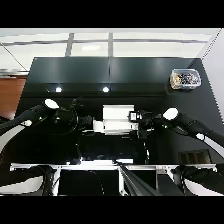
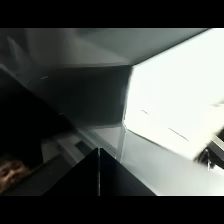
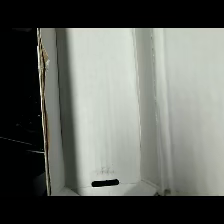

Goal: Fold the box and place the chain.

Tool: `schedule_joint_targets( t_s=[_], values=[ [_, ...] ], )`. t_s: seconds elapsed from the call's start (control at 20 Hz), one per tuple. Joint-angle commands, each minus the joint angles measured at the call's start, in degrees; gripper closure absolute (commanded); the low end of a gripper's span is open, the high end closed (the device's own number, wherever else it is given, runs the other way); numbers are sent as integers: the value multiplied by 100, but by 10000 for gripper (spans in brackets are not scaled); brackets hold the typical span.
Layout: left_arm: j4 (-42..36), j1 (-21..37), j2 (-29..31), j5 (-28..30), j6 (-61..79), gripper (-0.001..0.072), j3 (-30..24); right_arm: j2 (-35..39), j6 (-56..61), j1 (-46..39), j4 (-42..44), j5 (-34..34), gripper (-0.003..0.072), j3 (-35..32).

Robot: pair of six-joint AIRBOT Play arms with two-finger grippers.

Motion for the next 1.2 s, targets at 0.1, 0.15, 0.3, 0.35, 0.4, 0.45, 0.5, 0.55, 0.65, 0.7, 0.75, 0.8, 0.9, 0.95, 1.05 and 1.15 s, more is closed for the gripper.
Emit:
schedule_joint_targets(
  t_s=[0.1, 0.15, 0.3, 0.35, 0.4, 0.45, 0.5, 0.55, 0.65, 0.7, 0.75, 0.8, 0.9, 0.95, 1.05, 1.15],
  values=[
    [-815, 129, 35, -299, 872, 470, 0, -4, 2, 2, 0, 2, 485, -2],
    [-802, 149, 50, -315, 872, 296, 0, -4, 2, 2, 0, 2, 485, -2],
    [-776, 164, 52, -426, 872, 72, 2, -4, 2, 2, 0, 2, 485, -2],
    [-780, 162, 52, -463, 872, 72, 7, -4, 2, 2, 0, 2, 485, -2],
    [-778, 162, 52, -498, 870, 72, 22, -4, 2, 2, 0, 2, 485, -2],
    [-780, 162, 52, -531, 870, 75, 55, -4, 2, 2, 0, 2, 485, -2],
    [-778, 162, 52, -570, 870, 89, 98, -4, 2, 2, 0, 2, 485, -2],
    [-778, 162, 52, -586, 863, 89, 146, -4, 2, 2, 0, 2, 485, -2],
    [-780, 114, 52, -579, 824, 90, 275, -4, 2, 2, 0, 2, 485, -2],
    [-774, 52, 52, -584, 732, 91, 363, -4, 2, 2, 0, 2, 485, -2],
    [-772, -22, 52, -584, 544, 92, 461, -4, 2, 2, 0, 2, 485, -2],
    [-769, -92, 52, -597, 520, 101, 557, -4, 2, 2, 0, 2, 485, -2],
    [-765, -234, 52, -597, 520, 231, 715, -4, 2, 2, 0, 2, 484, -2],
    [-726, -293, 52, -579, 492, 231, 767, -4, 2, 2, 0, 2, 485, -2],
    [-328, -376, 52, -525, 39, 231, 874, -4, 2, 2, 0, 2, 485, -2],
    [170, -479, 52, -431, -350, 231, 970, -4, 2, 2, 0, 2, 485, -2]
  ],
)
